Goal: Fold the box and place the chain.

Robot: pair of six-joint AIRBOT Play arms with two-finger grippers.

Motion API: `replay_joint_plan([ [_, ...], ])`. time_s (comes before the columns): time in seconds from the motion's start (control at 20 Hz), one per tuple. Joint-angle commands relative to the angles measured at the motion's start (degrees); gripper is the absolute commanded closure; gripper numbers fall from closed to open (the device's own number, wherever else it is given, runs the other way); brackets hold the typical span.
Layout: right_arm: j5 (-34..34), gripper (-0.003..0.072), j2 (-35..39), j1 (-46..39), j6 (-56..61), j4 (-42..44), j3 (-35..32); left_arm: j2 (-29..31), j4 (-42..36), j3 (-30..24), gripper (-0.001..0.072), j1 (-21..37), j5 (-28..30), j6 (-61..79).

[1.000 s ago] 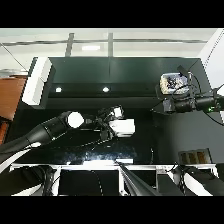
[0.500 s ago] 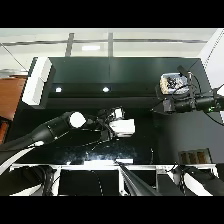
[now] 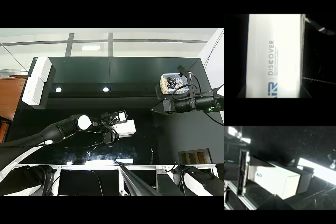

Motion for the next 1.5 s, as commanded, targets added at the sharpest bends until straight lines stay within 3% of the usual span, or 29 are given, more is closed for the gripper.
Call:
replay_joint_plan([
  [0.0,-0.1,0.0649,0.0,0.0,0.0,0.0,0.0,0.0,2.1,0.8,0.0496,1.2,-6.5,-1.9],
  [0.1,-0.1,0.0649,0.0,-0.2,0.0,-0.1,0.0,2.1,6.7,1.7,0.0573,4.2,-14.2,-9.9],
  [0.35,-0.1,0.0649,0.0,-0.2,-0.5,-0.2,0.0,13.4,28.1,1.6,0.0593,17.4,-34.3,-28.5],
  [0.5,-0.1,0.0649,0.0,-0.2,-0.5,-0.2,0.0,21.5,30.9,1.3,0.0595,31.3,-42.4,-29.4],
  [0.6,-0.1,0.0649,0.0,-0.2,-0.9,-0.2,0.0,26.5,30.9,-0.2,0.0595,44.0,-44.6,-29.4],
  [0.75,-0.7,0.0649,0.0,-0.2,-2.0,-0.2,0.0,31.7,30.0,-3.9,0.0595,65.0,-44.3,-29.4],
  [0.85,-1.7,0.0649,0.0,-0.2,-2.2,-0.2,0.0,32.5,25.2,-6.4,0.0595,76.7,-40.3,-29.2],
  [1.05,-2.1,0.0649,0.0,-0.2,-2.2,-0.2,0.0,32.1,23.1,-8.1,0.0595,92.6,-34.1,-25.3],
  [1.2,-2.3,0.0649,0.0,-0.2,-2.1,-0.2,0.0,31.3,22.6,-8.1,0.0595,99.3,-27.0,-22.2],
  [1.3,-2.6,0.0649,0.0,-0.2,-2.1,-0.2,0.0,28.4,20.4,-8.1,0.0595,99.5,-24.5,-17.2],
  [1.45,-2.7,0.0649,0.0,-0.2,-1.3,-0.2,0.0,21.9,11.2,-8.1,0.0595,98.4,-24.2,-7.8],
])
